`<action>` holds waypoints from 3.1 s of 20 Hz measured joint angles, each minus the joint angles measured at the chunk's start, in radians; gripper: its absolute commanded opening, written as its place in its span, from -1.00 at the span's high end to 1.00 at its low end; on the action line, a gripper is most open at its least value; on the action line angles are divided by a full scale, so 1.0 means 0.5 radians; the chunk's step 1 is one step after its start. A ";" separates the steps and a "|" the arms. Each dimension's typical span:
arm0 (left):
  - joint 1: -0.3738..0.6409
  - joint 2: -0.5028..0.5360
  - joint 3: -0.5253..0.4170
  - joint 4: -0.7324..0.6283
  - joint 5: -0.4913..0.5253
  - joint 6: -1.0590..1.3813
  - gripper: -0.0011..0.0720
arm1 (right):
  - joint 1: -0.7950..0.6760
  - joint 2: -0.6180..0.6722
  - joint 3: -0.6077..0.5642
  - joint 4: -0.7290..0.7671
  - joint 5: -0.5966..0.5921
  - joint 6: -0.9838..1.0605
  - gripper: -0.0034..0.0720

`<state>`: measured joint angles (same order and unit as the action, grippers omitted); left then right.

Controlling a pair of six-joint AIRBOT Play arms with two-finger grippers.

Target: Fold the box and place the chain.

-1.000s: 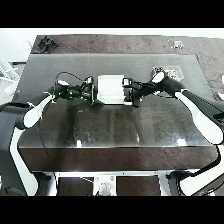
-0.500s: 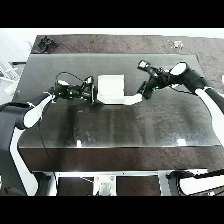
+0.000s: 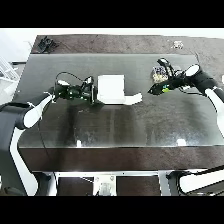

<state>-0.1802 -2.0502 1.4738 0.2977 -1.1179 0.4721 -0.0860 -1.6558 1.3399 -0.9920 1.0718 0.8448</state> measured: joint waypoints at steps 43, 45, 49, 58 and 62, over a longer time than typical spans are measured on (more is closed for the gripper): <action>0.000 0.000 0.000 0.001 -0.002 0.000 0.15 | 0.388 -0.251 0.315 0.448 0.287 0.189 -0.10; 0.000 0.000 0.000 0.001 -0.001 -0.001 0.15 | 0.401 -0.251 0.315 0.451 0.289 0.192 -0.12; 0.000 0.000 0.000 0.001 -0.002 0.000 0.15 | 0.430 -0.251 0.316 0.452 0.290 0.231 -0.32; 0.000 0.000 0.000 0.001 -0.002 -0.001 0.15 | 0.462 -0.251 0.316 0.446 0.254 0.352 -0.32; 0.000 0.000 0.000 0.001 -0.002 -0.001 0.15 | 0.490 -0.251 0.321 0.401 0.206 0.409 -0.32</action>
<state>-0.1802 -2.0502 1.4738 0.2981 -1.1187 0.4717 0.1589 -1.7813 1.5005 -0.7918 1.1748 1.0492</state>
